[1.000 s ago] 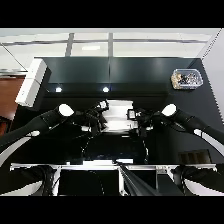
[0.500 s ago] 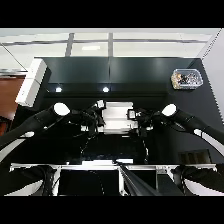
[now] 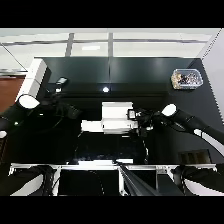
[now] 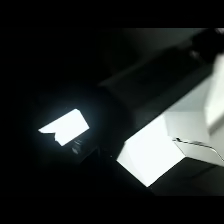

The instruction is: Fold the box and place the chain.

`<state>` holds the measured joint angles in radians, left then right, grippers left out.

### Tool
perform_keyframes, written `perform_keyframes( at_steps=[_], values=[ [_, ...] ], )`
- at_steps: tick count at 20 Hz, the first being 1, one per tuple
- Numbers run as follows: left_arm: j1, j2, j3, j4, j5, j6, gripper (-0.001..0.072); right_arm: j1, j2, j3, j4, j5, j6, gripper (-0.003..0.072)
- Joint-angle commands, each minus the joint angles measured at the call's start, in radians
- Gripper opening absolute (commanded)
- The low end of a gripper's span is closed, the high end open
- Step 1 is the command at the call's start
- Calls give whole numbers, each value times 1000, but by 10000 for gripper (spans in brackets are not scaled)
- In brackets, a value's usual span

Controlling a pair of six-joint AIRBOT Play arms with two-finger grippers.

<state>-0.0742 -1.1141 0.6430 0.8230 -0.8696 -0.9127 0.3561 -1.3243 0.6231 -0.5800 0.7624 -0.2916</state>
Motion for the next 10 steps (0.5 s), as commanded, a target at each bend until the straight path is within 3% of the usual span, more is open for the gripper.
perform_keyframes(
  at_steps=[1,6,10],
  values=[
    [157,-27,-53,30,-117,-415,33,0,0,0,0,0,0,480],
    [179,-175,-98,-22,-266,-360,33,0,0,0,0,0,0,479],
    [61,-269,-97,-204,-225,-249,32,0,0,0,0,0,0,480]
  ],
)
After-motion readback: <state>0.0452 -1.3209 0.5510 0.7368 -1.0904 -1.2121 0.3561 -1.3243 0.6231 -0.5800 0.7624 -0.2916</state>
